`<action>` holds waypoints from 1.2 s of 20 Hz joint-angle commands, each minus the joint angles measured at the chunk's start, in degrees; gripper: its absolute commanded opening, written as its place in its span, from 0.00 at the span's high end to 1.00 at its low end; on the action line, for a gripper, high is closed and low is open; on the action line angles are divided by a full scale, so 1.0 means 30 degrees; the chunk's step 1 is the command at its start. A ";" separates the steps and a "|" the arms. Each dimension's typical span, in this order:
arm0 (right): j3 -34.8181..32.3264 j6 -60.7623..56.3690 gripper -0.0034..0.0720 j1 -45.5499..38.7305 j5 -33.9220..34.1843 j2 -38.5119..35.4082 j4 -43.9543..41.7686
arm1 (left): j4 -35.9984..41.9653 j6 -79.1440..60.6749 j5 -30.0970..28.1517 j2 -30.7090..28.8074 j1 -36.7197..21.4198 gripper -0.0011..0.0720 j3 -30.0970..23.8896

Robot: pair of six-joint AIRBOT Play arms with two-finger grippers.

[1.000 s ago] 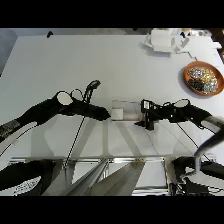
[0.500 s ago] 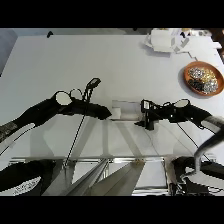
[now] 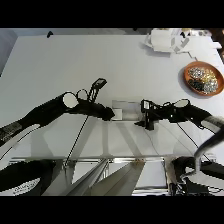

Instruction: Fold the box and place the chain.

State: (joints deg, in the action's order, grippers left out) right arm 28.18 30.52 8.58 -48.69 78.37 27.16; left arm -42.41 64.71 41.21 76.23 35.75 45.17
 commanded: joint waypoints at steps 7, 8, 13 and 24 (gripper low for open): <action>-0.0007 -0.0007 0.43 -0.0007 -0.0007 -0.0007 -0.0007 | -0.6754 0.8320 0.0270 0.0328 0.1836 0.51 0.1749; -0.0007 -0.0015 0.43 -0.0007 -0.0007 -0.0007 -0.0007 | -0.6761 0.8597 0.0255 0.0437 0.2076 0.51 0.1923; -0.0007 -0.0015 0.43 -0.0007 -0.0007 -0.0007 -0.0007 | -0.8867 1.1234 0.1202 0.1494 0.3220 0.51 0.3344; -0.0007 -0.0007 0.43 -0.0007 -0.0007 -0.0007 -0.0007 | -1.2910 1.8396 0.4765 0.3570 0.4371 0.50 0.6666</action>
State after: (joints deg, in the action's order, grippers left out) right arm 28.18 30.50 8.58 -48.69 78.37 27.14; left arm -79.55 114.67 52.45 84.55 47.92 62.26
